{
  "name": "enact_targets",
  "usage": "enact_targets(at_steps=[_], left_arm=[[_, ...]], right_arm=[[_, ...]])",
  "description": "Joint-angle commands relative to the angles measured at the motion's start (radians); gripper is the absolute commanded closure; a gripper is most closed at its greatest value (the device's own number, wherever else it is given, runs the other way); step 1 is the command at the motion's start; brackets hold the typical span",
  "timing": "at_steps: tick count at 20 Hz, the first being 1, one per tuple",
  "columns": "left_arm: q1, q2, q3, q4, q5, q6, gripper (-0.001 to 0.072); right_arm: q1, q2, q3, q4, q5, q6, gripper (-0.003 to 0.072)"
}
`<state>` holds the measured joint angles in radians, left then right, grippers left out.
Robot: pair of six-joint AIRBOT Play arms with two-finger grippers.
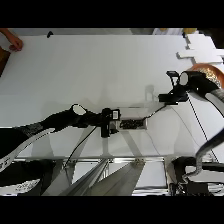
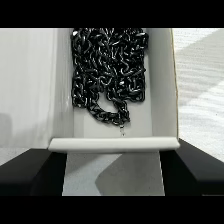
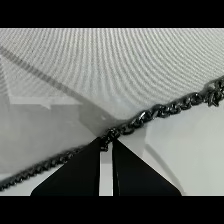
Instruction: Fold the box and place the chain.
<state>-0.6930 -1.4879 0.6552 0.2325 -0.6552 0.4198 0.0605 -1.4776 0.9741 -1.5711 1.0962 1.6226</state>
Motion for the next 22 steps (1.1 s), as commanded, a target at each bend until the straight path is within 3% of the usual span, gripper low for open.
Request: enact_targets(at_steps=[1,7,13,18,22], left_arm=[[0.000,0.001,0.000,0.000,0.000,0.000,0.0376],[0.000,0.001,0.000,0.000,0.000,0.000,0.0376],[0.000,0.001,0.000,0.000,0.000,0.000,0.0376],[0.000,0.001,0.000,0.000,0.000,0.000,0.0376],[0.000,0.001,0.000,0.000,0.000,0.000,0.0376]], right_arm=[[0.001,0.064,0.002,-0.020,0.037,-0.002,0.0664],[0.023,0.319,0.001,-0.016,0.189,-0.036,0.0664],[0.148,0.556,0.001,0.048,0.306,-0.036,0.0663],[0.280,0.669,0.001,0.192,0.328,-0.035,0.0663],[0.383,0.678,0.001,0.322,0.294,-0.035,0.0663]])
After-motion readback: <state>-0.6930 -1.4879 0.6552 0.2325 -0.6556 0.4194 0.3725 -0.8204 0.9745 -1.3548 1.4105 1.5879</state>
